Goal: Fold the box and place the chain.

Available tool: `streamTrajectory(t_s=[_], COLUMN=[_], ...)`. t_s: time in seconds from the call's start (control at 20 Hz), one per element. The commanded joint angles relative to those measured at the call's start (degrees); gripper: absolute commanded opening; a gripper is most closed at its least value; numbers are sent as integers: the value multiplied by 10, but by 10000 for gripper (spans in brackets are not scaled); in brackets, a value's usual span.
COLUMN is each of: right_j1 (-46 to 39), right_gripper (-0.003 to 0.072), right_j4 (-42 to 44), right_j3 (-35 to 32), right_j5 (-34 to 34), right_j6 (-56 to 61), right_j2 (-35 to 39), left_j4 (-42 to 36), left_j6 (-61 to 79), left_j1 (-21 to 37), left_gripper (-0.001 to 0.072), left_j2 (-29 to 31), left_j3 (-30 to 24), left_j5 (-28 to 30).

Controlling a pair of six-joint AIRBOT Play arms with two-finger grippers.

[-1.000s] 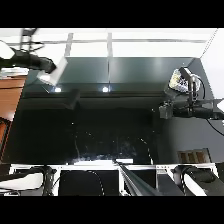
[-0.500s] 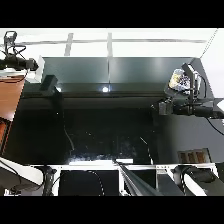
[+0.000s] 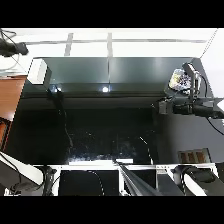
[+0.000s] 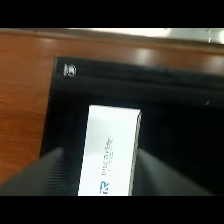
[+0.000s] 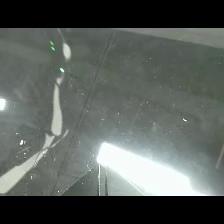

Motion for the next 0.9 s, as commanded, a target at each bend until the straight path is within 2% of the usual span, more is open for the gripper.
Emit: streamTrajectory(t_s=[0.0, 0.1, 0.2, 0.25, 0.4, 0.45, 0.55, 0.65, 0.7, 0.85], right_j1=[0, 0, 0, 0, 0, 0, 0, 0, 0, 0], right_gripper=[54, 54, 52, 18, 25, 25, 25, 25, 25, 25], right_j4=[-2, -2, -5, -16, -95, -115, -108, -102, -103, -103], right_j3=[0, 0, 0, -2, -33, -43, -49, -48, -49, -49], right_j5=[-30, -82, -120, -135, -200, -202, -170, -147, -146, -146], right_j6=[0, -19, -64, -73, -73, -72, -69, -69, -69, -69], right_j2=[0, 0, -1, -3, -11, -13, -14, -14, -14, -14], left_j4=[-19, -68, -55, -55, -56, -56, -56, -56, -56, -56], left_j6=[-81, -84, -86, -85, -83, -83, -90, -109, -109, -108], left_j1=[0, -4, -35, -57, -142, -173, -213, -225, -225, -224], left_gripper=[33, 22, 22, 23, 24, 24, 24, 24, 24, 26], left_j2=[73, 142, 239, 300, 487, 547, 648, 725, 753, 793], left_j3=[14, -48, -180, -270, -567, -667, -819, -902, -923, -938], left_j5=[-68, -113, -92, -60, 63, 109, 177, 185, 176, 165])
